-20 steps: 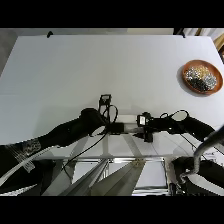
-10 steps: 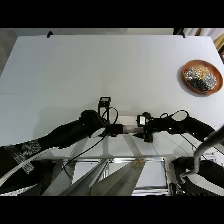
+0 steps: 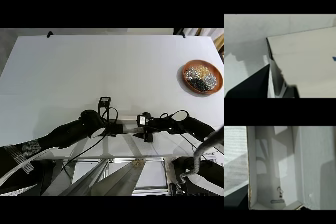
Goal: Fold the box and place the chain.
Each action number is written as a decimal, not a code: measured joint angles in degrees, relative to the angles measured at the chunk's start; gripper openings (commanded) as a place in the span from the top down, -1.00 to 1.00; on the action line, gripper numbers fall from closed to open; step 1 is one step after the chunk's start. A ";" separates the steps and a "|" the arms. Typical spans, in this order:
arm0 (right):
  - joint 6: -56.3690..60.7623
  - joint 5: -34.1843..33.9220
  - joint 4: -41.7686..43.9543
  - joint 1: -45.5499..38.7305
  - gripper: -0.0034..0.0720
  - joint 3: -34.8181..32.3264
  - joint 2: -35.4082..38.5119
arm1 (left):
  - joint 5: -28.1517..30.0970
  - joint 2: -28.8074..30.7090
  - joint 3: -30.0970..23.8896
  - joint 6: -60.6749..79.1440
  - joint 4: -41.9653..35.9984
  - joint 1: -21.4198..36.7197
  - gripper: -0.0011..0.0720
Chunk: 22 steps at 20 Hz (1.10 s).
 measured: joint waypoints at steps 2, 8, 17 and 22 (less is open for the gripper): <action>0.00 0.00 0.00 0.00 0.01 0.00 0.00 | -0.17 0.02 0.00 0.04 0.09 0.00 0.10; 0.09 0.04 0.04 -0.02 0.01 0.00 0.00 | -0.28 0.02 -0.04 0.11 0.68 0.00 0.97; 0.07 0.04 0.02 -0.04 0.01 0.00 0.02 | 0.52 0.00 0.44 0.72 -0.44 0.68 0.10; -0.07 0.04 0.00 -0.02 0.01 0.00 0.00 | -4.92 0.04 2.54 3.10 -1.53 3.21 0.10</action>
